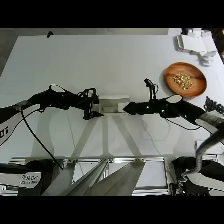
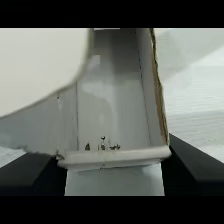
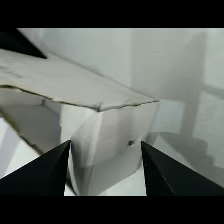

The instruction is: Fold the box and place the chain.

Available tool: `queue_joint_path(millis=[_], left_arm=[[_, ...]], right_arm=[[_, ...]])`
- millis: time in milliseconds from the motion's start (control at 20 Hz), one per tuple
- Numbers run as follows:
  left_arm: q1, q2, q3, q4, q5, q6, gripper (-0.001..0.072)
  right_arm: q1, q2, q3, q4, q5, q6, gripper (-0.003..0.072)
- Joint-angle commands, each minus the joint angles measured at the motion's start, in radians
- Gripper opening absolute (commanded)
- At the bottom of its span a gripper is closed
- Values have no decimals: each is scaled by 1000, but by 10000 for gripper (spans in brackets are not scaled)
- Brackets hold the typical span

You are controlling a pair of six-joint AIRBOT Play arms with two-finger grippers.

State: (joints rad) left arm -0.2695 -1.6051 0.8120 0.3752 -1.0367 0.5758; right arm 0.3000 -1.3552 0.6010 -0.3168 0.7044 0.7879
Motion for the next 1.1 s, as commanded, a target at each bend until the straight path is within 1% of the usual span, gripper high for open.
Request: queue_joint_path(millis=[0, 100, 200, 250, 300, 350, 450, 550, 600, 700, 750, 850, 1050], left_arm=[[0, 0, 1, 2, 0, 0, 316], [0, 0, 1, 2, 0, 0, 316], [0, 0, 1, 2, 0, 0, 316], [0, 0, 1, 2, 0, 0, 316], [0, 0, 1, 2, 0, 0, 316], [0, 0, 1, 2, 0, 0, 316], [0, 0, 1, 2, 0, 0, 316], [0, 0, 1, 2, 0, 0, 316], [0, 0, 1, 2, 0, 0, 316], [0, 0, 1, 2, 0, 0, 316], [0, 0, 1, 2, 0, 0, 316], [0, 0, 1, 2, 0, 0, 316], [0, 0, 1, 2, 0, 0, 316]], right_arm=[[35, 1, 29, -166, -85, 164, 480], [51, 1, 42, -237, -88, 237, 480], [77, 8, 66, -265, -71, 237, 489], [90, 10, 86, -280, -55, 237, 573], [102, 10, 106, -303, -29, 249, 638], [114, 10, 126, -346, -19, 292, 654], [146, 10, 166, -496, -18, 434, 654], [187, 9, 205, -721, -24, 674, 651], [210, 8, 222, -857, -20, 808, 646], [250, 8, 240, -1063, -4, 1006, 631], [266, 5, 246, -1118, 12, 1062, 578], [293, -20, 265, -1176, 52, 1118, 575], [333, -76, 352, -1255, 102, 1291, 572]])
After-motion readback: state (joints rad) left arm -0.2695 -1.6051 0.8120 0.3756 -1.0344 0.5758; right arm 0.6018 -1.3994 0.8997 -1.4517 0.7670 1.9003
